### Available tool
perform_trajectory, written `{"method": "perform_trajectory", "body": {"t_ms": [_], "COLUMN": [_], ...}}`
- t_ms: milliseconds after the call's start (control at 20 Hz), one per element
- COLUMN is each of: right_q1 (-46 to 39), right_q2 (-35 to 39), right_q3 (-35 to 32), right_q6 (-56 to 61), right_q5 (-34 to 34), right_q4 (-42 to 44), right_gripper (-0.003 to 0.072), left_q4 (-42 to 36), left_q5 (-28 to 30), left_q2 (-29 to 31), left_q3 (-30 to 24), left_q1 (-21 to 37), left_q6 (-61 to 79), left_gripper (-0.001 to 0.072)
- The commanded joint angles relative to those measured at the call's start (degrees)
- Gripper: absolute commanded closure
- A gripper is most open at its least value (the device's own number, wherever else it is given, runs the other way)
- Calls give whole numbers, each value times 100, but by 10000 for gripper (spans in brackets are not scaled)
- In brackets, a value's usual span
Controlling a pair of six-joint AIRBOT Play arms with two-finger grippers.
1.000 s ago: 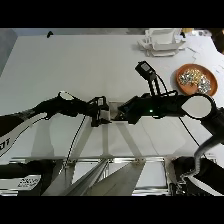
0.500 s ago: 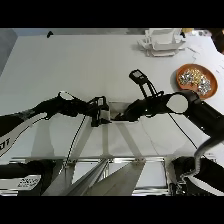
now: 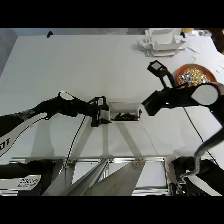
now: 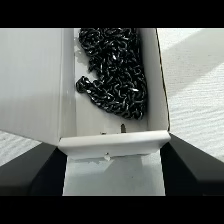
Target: Fold the box and place the chain.
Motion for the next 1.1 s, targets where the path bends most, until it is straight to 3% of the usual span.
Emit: {"method": "perform_trajectory", "body": {"t_ms": [0, 50, 150, 200, 250, 300, 550, 1050], "right_q1": [-1008, -1213, -1362, -1340, -1235, -1075, -179, -20], "right_q2": [133, 83, -140, -293, -487, -682, -1552, -2041], "right_q3": [-81, -175, -343, -442, -527, -562, -564, -564], "right_q6": [-2234, -2496, -1609, -1145, -922, -927, -723, -393], "right_q5": [409, 229, -160, -361, -492, -533, -844, -1154], "right_q4": [-70, -70, -72, -42, -37, -63, -339, -356], "right_gripper": [605, 605, 601, 550, 395, 348, 393, 392], "left_q4": [0, 0, 0, 0, 0, 0, 0, 0], "left_q5": [2, 2, 2, 2, 2, 2, 2, 2], "left_q2": [2, 2, 2, 2, 2, 2, 2, 2], "left_q3": [0, 0, 0, 0, 0, 0, 0, 0], "left_q1": [2, 2, 2, 2, 2, 2, 2, 2], "left_q6": [2, 2, 4, 2, 2, 2, 2, 2], "left_gripper": [568, 568, 568, 568, 568, 568, 568, 568]}}
